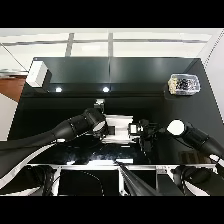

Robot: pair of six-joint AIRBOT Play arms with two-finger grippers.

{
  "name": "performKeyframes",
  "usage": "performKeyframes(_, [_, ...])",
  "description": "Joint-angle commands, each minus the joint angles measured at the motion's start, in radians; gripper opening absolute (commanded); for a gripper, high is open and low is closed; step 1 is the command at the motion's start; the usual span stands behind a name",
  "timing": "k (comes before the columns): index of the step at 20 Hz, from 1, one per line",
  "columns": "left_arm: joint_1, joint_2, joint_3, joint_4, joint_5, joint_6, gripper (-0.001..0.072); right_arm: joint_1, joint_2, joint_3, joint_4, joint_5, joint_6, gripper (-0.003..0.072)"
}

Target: Fold the box and place the chain.

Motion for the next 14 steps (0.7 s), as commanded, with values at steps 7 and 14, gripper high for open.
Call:
performKeyframes(7, [0.0, 0.0, 0.001, -0.001, 0.003, 0.0, 0.0029, 0.024, -0.039, 0.0, 0.149, -0.068, 0.083, 0.0189])
performKeyframes(14, [0.0, 0.0, 0.001, -0.001, 0.011, 0.0, 0.0029, 0.024, -0.041, 0.0, 0.149, -0.073, 0.083, 0.0189])
